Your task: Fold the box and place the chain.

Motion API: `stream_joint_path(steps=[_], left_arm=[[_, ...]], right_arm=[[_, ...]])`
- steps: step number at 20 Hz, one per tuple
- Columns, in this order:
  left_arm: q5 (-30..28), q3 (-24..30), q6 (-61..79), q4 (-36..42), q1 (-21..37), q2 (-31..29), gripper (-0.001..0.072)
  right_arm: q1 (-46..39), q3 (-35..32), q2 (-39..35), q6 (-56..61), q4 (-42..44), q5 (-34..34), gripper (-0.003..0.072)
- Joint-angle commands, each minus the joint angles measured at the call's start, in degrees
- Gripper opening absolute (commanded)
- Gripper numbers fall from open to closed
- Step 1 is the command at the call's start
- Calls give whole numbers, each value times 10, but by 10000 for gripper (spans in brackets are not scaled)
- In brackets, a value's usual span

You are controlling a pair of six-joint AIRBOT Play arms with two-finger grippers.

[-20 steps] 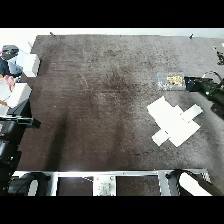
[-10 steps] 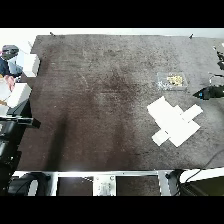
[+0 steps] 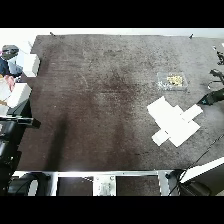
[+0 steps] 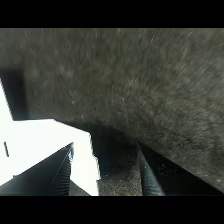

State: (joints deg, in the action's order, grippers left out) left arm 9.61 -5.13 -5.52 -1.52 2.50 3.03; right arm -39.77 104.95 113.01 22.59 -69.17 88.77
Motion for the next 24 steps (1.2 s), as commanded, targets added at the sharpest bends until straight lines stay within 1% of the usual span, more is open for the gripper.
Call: stream_joint_path(steps=[1, 2, 4, 7, 10, 11, 13, 14, 15, 16, 18, 19, 20, 21, 22, 24], left_arm=[[0, 0, 0, 0, 0, 0, 13], [0, 0, 0, 0, 0, 0, 13], [0, 0, 0, 0, 0, 0, 13], [0, 0, 0, 0, 0, 0, 12], [0, 0, 0, 0, 0, 0, 13], [0, 0, 0, 0, 0, 0, 13], [0, 0, 0, 0, 0, 0, 13], [0, 0, 0, 0, 0, 0, 13], [0, 0, 0, 0, 0, 0, 13], [0, 0, 0, 0, 0, 0, 13], [0, 0, 0, 0, 0, 0, 13], [0, 0, 0, 0, 0, 0, 13], [0, 0, 0, 0, 0, 0, 13], [0, 0, 0, 0, 0, 0, 13], [0, 0, 0, 0, 0, 0, 12], [0, 0, 0, 0, 0, 0, 13]], right_arm=[[-2, 7, 27, -11, 11, 37, 442], [-2, 7, 31, -11, 24, 59, 442], [-2, -7, 32, -12, 45, 74, 442], [-2, -46, 32, -12, 30, 85, 441], [-2, -65, 32, -25, 52, 110, 433], [-2, -65, 32, -24, 56, 115, 336], [-2, -65, 32, -24, 76, 134, 335], [-2, -65, 32, -24, 84, 144, 261], [-2, -68, 31, -20, 91, 148, 259], [-2, -74, 26, -18, 92, 148, 219], [-1, -92, 11, -18, 90, 148, 219], [-1, -99, 5, -18, 87, 148, 197], [-2, -103, -1, -18, 77, 148, 150], [-2, -109, -7, -18, 72, 148, 39], [-1, -115, -12, -18, 73, 148, 12], [0, -139, -26, -18, 95, 148, 10]])
